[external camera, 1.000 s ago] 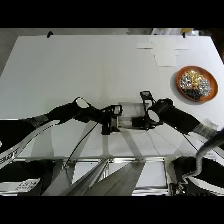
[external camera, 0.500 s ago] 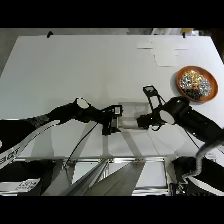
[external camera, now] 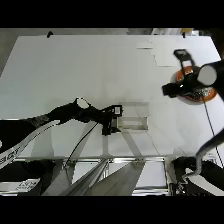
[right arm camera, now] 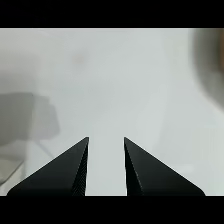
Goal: Fold the box and place the chain.
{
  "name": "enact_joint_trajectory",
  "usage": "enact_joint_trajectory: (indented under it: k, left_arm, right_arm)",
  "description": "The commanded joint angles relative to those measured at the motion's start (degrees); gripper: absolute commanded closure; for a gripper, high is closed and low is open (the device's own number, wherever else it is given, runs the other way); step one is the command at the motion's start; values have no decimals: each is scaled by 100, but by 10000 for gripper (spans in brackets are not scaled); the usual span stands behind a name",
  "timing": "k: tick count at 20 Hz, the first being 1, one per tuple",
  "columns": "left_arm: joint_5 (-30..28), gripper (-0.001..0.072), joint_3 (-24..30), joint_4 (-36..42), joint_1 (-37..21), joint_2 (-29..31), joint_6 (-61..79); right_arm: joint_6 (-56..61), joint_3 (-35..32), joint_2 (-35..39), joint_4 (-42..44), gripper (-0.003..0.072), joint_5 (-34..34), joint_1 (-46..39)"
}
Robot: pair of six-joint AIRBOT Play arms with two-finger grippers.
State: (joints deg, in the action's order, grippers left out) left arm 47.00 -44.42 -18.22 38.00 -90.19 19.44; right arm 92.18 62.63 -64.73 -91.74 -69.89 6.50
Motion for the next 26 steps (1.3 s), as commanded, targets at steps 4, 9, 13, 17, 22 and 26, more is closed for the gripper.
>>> enact_joint_trajectory:
  k: [4,9,13,17,22,26]
  left_arm:
    - [-2,501,-2,-2,-4,0,0]
    - [-2,501,-2,-2,-4,0,0]
    - [-2,501,-2,-2,-4,0,0]
    - [-2,501,-2,-2,-4,0,0]
    - [-2,501,-2,-2,-4,0,0]
    - [-2,501,-2,-2,-4,0,0]
  right_arm:
    - [-1268,595,-1202,4,470,435,-2076]
    - [-1318,595,-1856,4,480,835,-2632]
    - [-1318,595,-2199,2,533,1060,-2669]
    - [-1318,595,-2461,20,499,1099,-2669]
    - [-1320,595,-2566,28,487,1215,-2669]
    - [-1322,595,-2575,26,489,1401,-2669]
